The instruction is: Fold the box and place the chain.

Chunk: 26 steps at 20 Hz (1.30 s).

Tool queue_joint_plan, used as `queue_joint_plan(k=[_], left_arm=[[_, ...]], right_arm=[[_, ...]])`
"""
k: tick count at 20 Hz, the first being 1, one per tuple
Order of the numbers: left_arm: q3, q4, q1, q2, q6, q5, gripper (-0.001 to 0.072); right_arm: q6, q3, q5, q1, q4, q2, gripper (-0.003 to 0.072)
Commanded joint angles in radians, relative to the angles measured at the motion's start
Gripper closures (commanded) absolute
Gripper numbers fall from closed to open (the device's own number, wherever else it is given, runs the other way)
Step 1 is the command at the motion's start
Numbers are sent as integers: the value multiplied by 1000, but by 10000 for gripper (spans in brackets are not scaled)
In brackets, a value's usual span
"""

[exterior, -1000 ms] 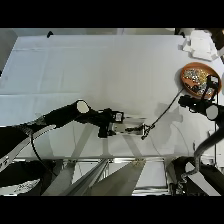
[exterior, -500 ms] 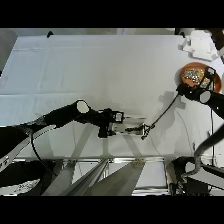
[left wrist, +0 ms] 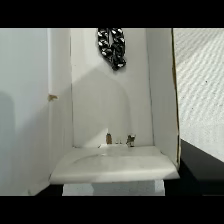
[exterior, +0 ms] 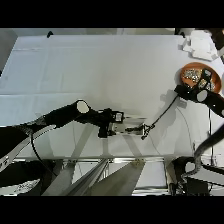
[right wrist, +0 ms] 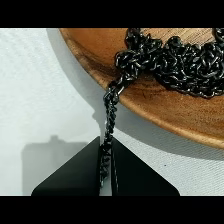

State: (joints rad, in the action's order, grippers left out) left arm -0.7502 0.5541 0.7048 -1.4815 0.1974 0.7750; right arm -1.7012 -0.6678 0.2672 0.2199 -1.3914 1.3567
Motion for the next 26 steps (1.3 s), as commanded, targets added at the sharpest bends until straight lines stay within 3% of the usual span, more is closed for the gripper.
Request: queue_joint_plan(k=[1, 9, 17, 22, 26], left_arm=[[0, 0, 0, 0, 0, 0, 375], [0, 0, 0, 0, 0, 0, 375], [0, 0, 0, 0, 0, 0, 375], [0, 0, 0, 0, 0, 0, 375], [0, 0, 0, 0, 0, 0, 375]], right_arm=[[55, -1, 64, -8, 12, -69, 675], [237, 0, 491, -149, 14, -500, 674], [160, 0, 723, -442, 33, -890, 674], [175, 0, 801, -584, 121, -1034, 673], [240, 0, 869, -698, 245, -1051, 673]])
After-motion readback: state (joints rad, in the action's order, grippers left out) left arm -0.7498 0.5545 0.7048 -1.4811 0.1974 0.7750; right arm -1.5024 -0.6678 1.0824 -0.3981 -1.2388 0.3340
